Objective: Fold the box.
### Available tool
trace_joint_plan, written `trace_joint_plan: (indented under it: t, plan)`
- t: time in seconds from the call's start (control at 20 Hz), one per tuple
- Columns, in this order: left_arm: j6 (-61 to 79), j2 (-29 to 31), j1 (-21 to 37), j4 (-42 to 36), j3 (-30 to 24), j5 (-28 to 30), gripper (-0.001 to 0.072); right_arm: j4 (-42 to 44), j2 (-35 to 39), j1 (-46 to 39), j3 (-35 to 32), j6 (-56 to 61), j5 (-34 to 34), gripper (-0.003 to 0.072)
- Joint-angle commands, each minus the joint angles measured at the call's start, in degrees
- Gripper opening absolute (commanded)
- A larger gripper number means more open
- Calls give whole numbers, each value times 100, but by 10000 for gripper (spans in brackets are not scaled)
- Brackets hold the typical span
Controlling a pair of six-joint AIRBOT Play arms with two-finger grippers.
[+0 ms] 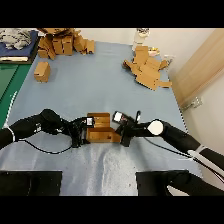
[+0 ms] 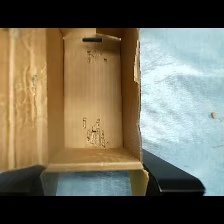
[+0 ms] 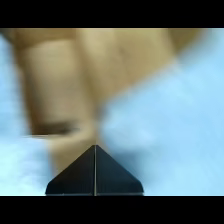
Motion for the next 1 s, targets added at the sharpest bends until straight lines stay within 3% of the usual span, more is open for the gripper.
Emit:
trace_joint_plan:
  t: [0.0, 0.15, 0.25, 0.35, 0.55, 0.95]
  plan:
    - [11, -2, 2, 2, 0, 24, 507, -1818, 726, -476, 2, 3412, 105, 6]
    - [11, -2, 2, 2, 0, 24, 507, -2544, 1071, -1176, 0, 6028, 686, 6]
    - [9, -2, 2, 2, 0, 24, 507, -2472, 964, -1585, -57, 6769, 1202, 5]
    - [9, -2, 2, 2, 0, 22, 507, -2006, 732, -1718, -151, 6848, 1545, 5]
    - [9, -2, 2, 2, 0, 24, 507, -538, 323, -1456, -271, 6360, 1342, 5]
    - [11, -2, 2, 2, 0, 24, 507, 101, -31, -564, -271, 6360, 890, 4]
